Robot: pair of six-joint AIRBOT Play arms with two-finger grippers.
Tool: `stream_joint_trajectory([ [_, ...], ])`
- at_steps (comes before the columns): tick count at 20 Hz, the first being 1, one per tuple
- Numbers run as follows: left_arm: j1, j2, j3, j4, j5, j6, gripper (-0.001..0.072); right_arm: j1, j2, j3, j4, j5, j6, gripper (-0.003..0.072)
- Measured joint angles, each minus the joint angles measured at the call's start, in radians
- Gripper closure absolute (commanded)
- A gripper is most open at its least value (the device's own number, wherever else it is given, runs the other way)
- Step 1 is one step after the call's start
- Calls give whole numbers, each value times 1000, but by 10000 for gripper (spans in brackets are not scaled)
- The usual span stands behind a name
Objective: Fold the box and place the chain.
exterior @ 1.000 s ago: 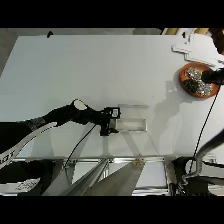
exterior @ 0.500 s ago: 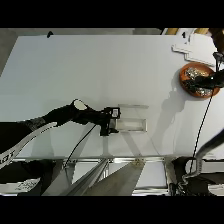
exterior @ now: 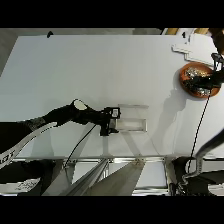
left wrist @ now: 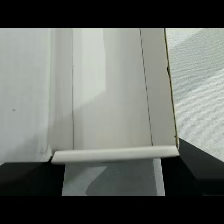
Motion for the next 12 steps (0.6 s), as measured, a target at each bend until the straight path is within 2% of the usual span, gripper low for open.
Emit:
stream_joint_trajectory([
  [2,0,0,0,0,0,0,540,0,-7,0,0,-5,2,538],
  [4,0,0,0,0,0,0,540,0,-12,0,1,-12,3,538],
  [5,0,0,0,0,0,0,540,0,-13,0,1,-15,4,567],
  [6,0,0,0,0,0,0,540,0,-14,0,1,-16,4,638],
  [12,0,0,0,0,0,0,540,0,-16,0,2,-21,5,668],
])
